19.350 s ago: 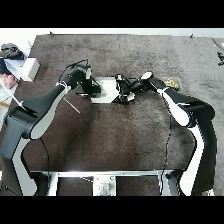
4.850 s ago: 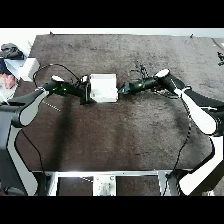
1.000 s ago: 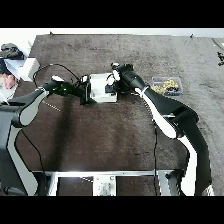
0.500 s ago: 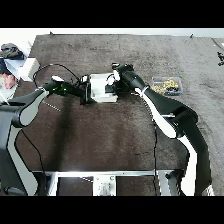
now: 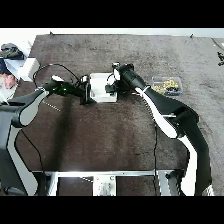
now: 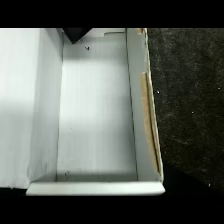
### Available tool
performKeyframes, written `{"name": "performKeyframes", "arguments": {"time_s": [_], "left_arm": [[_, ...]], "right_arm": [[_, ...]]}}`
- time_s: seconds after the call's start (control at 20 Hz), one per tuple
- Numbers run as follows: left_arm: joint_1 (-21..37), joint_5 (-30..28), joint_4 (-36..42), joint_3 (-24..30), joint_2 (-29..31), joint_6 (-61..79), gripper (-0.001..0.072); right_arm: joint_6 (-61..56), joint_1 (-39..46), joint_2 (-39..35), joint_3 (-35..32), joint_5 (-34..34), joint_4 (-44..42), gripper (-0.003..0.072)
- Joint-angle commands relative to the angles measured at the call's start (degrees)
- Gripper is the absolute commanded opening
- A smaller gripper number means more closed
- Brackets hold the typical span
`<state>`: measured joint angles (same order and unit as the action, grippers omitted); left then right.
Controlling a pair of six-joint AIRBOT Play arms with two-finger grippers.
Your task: Fold the box and place the chain.
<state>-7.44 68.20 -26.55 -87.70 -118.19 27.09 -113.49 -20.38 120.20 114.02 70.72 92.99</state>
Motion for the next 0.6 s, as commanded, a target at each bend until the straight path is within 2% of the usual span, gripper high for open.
{"name": "performKeyframes", "arguments": {"time_s": [0.0,0.35,0.55], "left_arm": [[0.0,-0.09,0.04,-0.02,-0.02,-0.09,0.0407],[0.0,-0.09,0.04,-0.04,-0.02,-0.09,0.0407],[0.0,-0.11,0.04,-0.02,-0.02,-0.09,0.0407]], "right_arm": [[0.57,-0.02,-0.63,0.0,0.57,-0.92,0.0427],[5.22,-0.02,-3.52,0.0,4.17,-1.18,0.0428],[12.52,-0.02,-9.44,0.0,5.73,-0.48,0.0427]]}}
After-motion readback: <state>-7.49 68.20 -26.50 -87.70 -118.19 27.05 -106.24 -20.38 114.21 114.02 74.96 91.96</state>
